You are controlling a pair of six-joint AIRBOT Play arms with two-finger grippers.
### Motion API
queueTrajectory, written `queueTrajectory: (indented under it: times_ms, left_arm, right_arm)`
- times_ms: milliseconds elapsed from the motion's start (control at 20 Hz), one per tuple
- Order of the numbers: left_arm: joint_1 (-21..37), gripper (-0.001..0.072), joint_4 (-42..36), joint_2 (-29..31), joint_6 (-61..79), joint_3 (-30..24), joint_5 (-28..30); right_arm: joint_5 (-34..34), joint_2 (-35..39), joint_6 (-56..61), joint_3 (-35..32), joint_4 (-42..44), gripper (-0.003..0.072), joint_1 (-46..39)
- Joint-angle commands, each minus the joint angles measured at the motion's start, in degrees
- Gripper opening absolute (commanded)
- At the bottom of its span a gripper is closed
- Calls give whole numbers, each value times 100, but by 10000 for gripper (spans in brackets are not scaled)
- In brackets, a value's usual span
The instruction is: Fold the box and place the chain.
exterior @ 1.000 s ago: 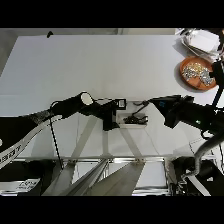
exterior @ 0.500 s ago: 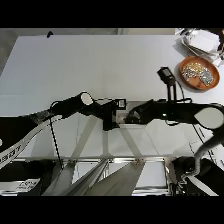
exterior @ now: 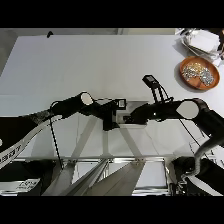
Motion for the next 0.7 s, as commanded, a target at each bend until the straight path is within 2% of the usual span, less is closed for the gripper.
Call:
queueTrajectory:
  times_ms: [0, 150, 250, 350, 500, 650]
  left_arm:
    - [4, 314, 2, 2, 2, 7, 0]
    - [4, 314, 2, 2, 2, 7, 2]
    - [4, 314, 2, 2, 2, 7, 2]
    - [4, 314, 2, 2, 2, 7, 0]
    - [4, 314, 2, 2, 2, 7, 0]
    - [4, 314, 2, 2, 0, 7, 0]
  right_arm:
    - [669, 452, 4, 4, -481, 195, -352]
    - [1727, 885, 83, 2, -1740, 195, -955]
    - [2079, 946, -369, -20, -2214, 195, -1346]
    - [2028, 935, -1816, -201, -2031, 196, -1497]
    - [1576, 870, -4658, -669, -1587, 198, -1497]
    - [1196, 588, -5963, -763, -1432, 197, -1497]
